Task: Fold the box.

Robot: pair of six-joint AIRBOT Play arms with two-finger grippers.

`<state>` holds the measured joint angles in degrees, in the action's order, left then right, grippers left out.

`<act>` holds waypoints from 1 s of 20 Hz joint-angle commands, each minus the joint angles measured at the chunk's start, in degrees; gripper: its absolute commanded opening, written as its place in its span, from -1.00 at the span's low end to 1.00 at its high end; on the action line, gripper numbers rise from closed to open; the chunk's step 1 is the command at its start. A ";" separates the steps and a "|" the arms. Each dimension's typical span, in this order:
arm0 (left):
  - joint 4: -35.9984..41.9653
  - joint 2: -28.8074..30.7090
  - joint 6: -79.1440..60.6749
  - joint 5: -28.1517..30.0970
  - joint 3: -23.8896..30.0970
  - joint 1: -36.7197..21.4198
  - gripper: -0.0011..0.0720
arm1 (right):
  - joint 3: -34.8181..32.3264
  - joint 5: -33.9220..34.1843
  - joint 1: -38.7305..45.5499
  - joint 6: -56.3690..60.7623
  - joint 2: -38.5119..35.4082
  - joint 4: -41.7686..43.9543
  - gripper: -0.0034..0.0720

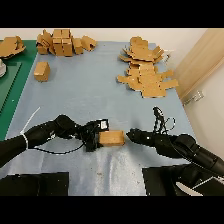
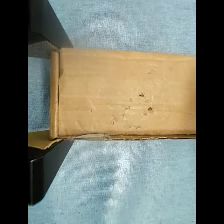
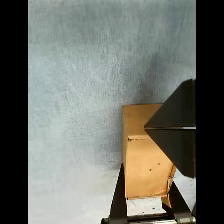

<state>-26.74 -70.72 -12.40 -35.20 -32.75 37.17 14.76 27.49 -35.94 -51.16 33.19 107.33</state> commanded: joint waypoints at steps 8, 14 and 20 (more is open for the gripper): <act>-3.85 4.70 15.89 5.77 -0.42 -2.58 0.00 | 0.04 -0.04 1.22 1.92 -0.04 -0.07 -0.89; -25.83 15.32 42.18 8.20 -0.39 -19.37 0.00 | 0.04 -0.15 5.97 2.29 -0.04 -0.28 -0.90; -32.63 15.61 46.88 9.92 -0.42 -44.74 0.00 | 0.04 -0.22 6.38 2.32 -0.04 -0.24 -0.90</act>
<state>-55.33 -55.53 30.57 -26.63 -33.10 2.87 14.76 27.38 -29.87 -48.88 33.17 107.07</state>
